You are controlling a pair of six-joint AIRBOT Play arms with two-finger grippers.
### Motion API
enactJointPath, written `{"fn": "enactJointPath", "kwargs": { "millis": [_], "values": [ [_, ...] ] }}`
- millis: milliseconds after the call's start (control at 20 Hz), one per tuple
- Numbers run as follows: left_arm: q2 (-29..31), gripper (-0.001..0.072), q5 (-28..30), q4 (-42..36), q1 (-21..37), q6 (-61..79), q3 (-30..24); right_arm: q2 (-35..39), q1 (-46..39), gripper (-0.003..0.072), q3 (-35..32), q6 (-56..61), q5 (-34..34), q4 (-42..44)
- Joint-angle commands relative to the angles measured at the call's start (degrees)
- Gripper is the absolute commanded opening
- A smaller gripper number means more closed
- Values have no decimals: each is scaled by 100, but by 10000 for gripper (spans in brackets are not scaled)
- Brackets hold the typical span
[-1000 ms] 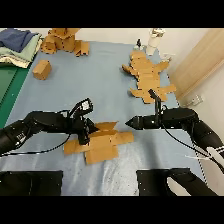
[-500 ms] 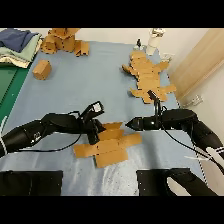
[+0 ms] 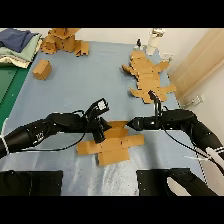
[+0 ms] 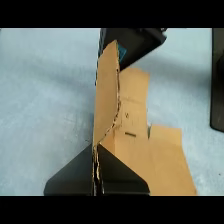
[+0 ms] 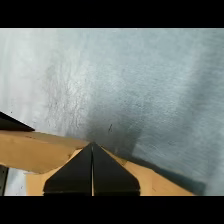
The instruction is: Fold the box.
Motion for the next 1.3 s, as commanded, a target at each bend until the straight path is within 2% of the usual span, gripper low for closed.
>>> {"fn": "enactJointPath", "kwargs": {
  "millis": [0, 200, 400, 650, 750, 900, 950, 1000, 1050, 1250],
  "values": [
    [308, 14, 26, -260, 4, -44, 146, 0, 4, 2, -7, -68, -28, 7],
    [708, 14, 343, -210, 378, -208, 37, 7, 2, 2, 0, -68, 546, 7],
    [337, 14, 391, -212, 522, -66, -321, 87, -2, 2, 142, -66, 1349, 17],
    [-343, 14, 28, -205, 487, -2, -317, 74, 0, 2, 225, -66, 1388, -17],
    [-417, 15, -188, -116, 487, -4, -313, 72, 0, 3, 225, -66, 1390, -33],
    [-420, 17, -203, 197, 487, -4, -282, 70, 0, 2, 225, -66, 1340, -44],
    [-420, 135, -181, 245, 487, -4, -264, 70, 0, 3, 225, -66, 1338, -57],
    [-417, 410, -168, 251, 487, -13, -232, 70, 0, 2, 225, -66, 1325, -59],
    [-417, 436, -164, 269, 487, -35, -192, 70, 0, 2, 225, -66, 1303, -68],
    [-417, 436, 170, 680, 490, -81, 44, 70, 0, 2, 225, -66, 1141, -240]
  ]
}}
